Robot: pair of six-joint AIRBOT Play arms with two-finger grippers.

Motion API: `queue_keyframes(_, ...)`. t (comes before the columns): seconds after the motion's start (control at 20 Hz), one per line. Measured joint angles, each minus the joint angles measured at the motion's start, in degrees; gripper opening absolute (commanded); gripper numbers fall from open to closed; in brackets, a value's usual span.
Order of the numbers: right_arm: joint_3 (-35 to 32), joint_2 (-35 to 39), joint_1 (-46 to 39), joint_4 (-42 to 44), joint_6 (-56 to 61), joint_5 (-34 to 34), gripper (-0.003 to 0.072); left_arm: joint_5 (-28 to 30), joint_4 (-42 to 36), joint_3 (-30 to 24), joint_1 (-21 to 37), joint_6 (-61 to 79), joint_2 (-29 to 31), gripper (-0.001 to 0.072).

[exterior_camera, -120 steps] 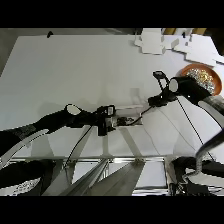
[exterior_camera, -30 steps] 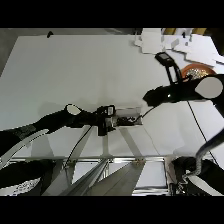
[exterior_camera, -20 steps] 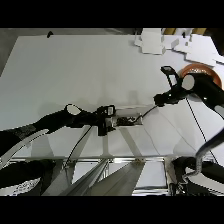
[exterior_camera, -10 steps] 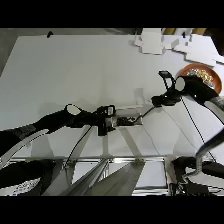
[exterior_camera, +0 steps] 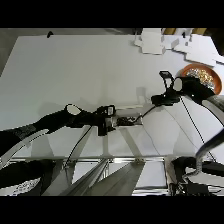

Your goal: Fold the box and place the chain.

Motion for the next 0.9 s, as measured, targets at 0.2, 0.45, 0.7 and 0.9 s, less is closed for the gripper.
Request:
queue_keyframes(0.2, -0.02, -0.26, -0.02, -0.28, -0.87, 0.83, 0.0016, 0.00, 0.00, 0.00, 0.00, 0.00, 0.00, 0.0170)
queue_keyframes(0.45, -0.13, 3.78, 1.16, 0.39, -3.45, 2.73, 0.0016, 0.00, 0.02, 0.00, 0.00, 0.00, 0.00, 0.0170)
queue_keyframes(0.7, -0.13, 12.24, 4.83, 0.50, -4.59, 7.15, 0.0016, -0.04, 0.00, 0.00, 0.00, 0.00, 0.00, 0.0170)
queue_keyframes(0.9, -0.13, 20.04, 9.51, 3.69, -5.46, 9.53, 0.0016, -0.09, 0.00, 0.00, 0.00, -0.02, 0.00, 0.0170)
